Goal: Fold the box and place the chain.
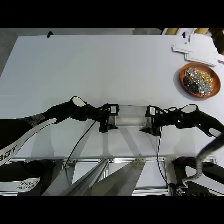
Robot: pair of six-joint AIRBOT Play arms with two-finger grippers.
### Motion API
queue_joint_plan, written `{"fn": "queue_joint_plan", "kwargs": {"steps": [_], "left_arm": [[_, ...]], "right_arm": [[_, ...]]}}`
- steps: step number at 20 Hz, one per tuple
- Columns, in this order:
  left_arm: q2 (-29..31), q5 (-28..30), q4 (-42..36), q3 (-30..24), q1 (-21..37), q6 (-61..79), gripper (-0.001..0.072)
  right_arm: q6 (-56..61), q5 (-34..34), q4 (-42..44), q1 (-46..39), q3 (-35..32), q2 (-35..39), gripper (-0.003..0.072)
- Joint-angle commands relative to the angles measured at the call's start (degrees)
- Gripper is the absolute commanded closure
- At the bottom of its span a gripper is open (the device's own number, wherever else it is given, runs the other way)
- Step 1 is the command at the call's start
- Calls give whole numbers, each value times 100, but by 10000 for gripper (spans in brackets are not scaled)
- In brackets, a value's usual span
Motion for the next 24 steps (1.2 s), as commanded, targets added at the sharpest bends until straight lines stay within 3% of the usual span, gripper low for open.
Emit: {"fn": "queue_joint_plan", "kwargs": {"steps": [1,9,13,14,16,18,24], "left_arm": [[-4,15,-7,0,-2,-2,540],[-4,15,-7,0,-2,-2,540],[-4,15,-4,0,-2,-2,540],[-4,15,-7,0,-2,-2,540],[-4,15,-4,0,-2,-2,540],[-4,15,-7,0,-2,-2,540],[-4,15,-7,0,-2,-2,539]], "right_arm": [[737,-85,-581,-2,2,350,2],[2916,59,-2638,0,2,2118,6],[3060,601,-1919,0,0,2874,53],[3058,708,-1429,0,0,2970,88],[2959,883,-481,72,0,2986,344],[2503,737,20,334,0,2929,662],[2406,-1864,1567,863,0,1665,665]]}}
